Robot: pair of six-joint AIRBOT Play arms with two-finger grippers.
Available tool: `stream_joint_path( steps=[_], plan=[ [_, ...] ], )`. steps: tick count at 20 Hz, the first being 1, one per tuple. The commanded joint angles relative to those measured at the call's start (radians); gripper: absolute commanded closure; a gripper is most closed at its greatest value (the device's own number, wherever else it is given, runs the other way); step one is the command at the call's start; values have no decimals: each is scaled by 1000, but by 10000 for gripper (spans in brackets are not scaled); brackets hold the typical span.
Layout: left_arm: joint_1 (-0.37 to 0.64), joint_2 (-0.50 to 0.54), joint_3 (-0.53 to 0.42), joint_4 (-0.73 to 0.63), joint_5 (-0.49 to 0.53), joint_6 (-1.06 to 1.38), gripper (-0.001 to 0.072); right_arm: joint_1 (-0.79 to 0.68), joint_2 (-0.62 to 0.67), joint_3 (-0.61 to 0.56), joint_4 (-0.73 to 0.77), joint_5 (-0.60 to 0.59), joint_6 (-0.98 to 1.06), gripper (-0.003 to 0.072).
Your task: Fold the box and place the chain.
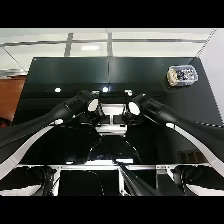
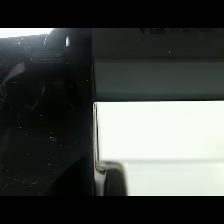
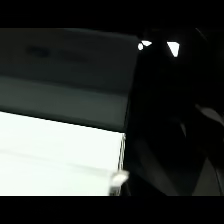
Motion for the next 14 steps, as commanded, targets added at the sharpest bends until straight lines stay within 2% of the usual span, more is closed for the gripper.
stream_joint_path(
  steps=[1, 4, 5, 6, 10, 11, 12, 13, 14],
  plan=[
    [0, 0, 1, -3, -2, 0, 681, 18, -20, 14, -43, 60, 86, 449],
    [0, 0, 1, -3, -2, 0, 681, 19, -20, 14, -53, 80, 124, 450],
    [0, 0, 1, -3, -2, 0, 681, 19, -20, 14, -53, 81, 127, 614],
    [0, 0, 1, -3, -2, 0, 681, 19, -20, 14, -53, 81, 127, 671],
    [0, 0, 1, -3, -2, 0, 681, 18, -20, 16, -52, 88, 127, 666],
    [0, 0, 1, -3, -2, 0, 681, 18, -20, 16, -49, 85, 127, 547],
    [0, 0, 1, -3, -2, 0, 681, 18, -20, 16, -49, 83, 127, 539],
    [0, 0, 1, -3, -2, 0, 681, 18, -20, 16, -49, 83, 127, 637],
    [0, 0, 1, -3, -2, 0, 681, 19, -20, 16, -50, 83, 127, 672]
  ],
)
